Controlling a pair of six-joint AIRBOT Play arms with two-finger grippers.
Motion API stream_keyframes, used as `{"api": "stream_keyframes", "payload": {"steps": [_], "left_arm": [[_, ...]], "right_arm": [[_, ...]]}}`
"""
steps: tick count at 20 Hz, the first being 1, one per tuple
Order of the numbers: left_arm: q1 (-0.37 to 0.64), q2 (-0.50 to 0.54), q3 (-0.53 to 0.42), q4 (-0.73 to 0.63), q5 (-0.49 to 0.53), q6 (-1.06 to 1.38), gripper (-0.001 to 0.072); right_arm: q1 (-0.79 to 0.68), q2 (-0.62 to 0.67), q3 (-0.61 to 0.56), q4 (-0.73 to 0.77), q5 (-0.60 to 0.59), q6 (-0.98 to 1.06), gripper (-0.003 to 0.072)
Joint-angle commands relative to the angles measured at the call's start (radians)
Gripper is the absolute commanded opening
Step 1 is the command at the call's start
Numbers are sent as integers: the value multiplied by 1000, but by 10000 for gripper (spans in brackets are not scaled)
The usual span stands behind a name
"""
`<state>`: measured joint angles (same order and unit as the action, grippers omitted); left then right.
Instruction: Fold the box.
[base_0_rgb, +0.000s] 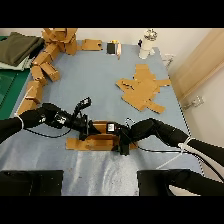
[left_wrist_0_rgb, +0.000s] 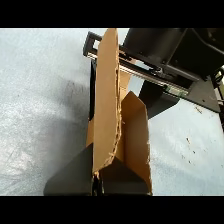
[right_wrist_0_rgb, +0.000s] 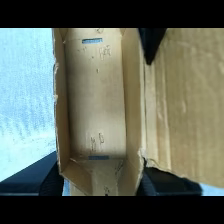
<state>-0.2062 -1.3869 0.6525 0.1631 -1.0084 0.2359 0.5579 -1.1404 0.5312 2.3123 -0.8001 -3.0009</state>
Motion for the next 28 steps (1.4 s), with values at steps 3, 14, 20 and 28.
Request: {"api": "stream_keyframes", "payload": {"steps": [3, 14, 20, 28], "left_arm": [[0, 0, 1, -10, 11, 0, 14], [0, 0, 1, -10, 6, 0, 14], [0, 0, 1, -10, 6, -1, 14], [18, 53, 1, 142, 56, -318, 637]], "right_arm": [[1, -1, 0, 0, -2, 0, 468], [1, -1, 0, 0, -2, 0, 468], [1, -1, 0, 0, -2, 0, 468], [1, -1, 0, 0, -2, 0, 468]]}}
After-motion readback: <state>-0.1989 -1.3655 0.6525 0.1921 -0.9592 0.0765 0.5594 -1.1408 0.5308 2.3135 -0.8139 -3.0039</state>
